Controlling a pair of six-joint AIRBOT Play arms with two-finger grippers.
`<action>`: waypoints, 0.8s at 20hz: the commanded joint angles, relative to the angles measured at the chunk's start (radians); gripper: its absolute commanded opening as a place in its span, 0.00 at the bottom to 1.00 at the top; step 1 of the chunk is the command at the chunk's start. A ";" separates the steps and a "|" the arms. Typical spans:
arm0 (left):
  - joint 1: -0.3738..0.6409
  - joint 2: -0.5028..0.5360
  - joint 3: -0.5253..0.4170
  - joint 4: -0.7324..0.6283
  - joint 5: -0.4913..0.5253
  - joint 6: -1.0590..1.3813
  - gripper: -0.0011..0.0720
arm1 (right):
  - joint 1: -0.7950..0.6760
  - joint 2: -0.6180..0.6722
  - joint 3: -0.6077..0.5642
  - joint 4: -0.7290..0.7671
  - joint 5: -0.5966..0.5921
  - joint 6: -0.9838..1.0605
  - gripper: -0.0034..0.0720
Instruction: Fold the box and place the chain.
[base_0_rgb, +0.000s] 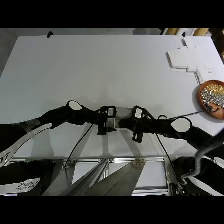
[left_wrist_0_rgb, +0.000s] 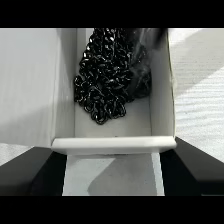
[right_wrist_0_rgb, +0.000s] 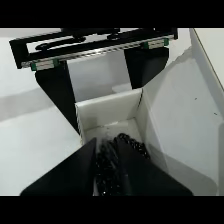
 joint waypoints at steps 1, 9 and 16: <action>0.000 0.000 0.000 0.000 0.001 0.000 0.22 | -0.017 0.037 0.031 -0.054 0.008 0.038 0.29; 0.000 0.000 0.000 0.000 0.000 0.000 0.22 | -0.422 0.341 0.067 -0.578 0.278 0.197 0.28; 0.000 0.000 0.000 0.000 0.000 0.000 0.22 | -0.504 0.200 -0.018 -0.790 0.217 0.115 0.31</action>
